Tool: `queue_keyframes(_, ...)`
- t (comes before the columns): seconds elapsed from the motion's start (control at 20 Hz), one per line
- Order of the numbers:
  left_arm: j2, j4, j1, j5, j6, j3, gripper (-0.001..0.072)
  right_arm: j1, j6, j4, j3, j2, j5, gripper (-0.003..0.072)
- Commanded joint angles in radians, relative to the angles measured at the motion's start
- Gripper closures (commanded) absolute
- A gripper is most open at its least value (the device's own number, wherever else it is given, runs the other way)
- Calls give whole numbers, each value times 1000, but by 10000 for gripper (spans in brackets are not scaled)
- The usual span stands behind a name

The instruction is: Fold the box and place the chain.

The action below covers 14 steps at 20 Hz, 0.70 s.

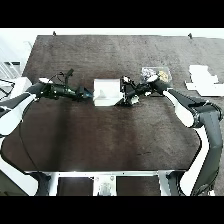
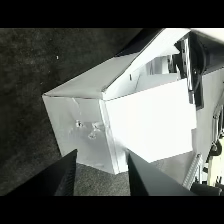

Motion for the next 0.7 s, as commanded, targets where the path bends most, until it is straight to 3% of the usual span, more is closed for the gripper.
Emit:
queue_keyframes(0.0, 1, 83, -26, 15, -80, 49, 336, 0, 0, 0, 1, 0, 0, 145)
queue_keyframes(0.1, 1, 182, -43, 18, -158, 85, 337, 0, 0, 0, 1, 0, 0, 145)
queue_keyframes(0.3, 1, 230, -64, 18, -243, 143, 336, 0, 0, 0, 1, 0, 0, 145)
queue_keyframes(0.5, 1, 444, -128, 23, -413, 228, 336, 0, 0, 0, 1, 0, 0, 145)
queue_keyframes(0.65, 1, 494, -166, 39, -477, 262, 336, 0, 0, 0, 1, 0, 0, 145)
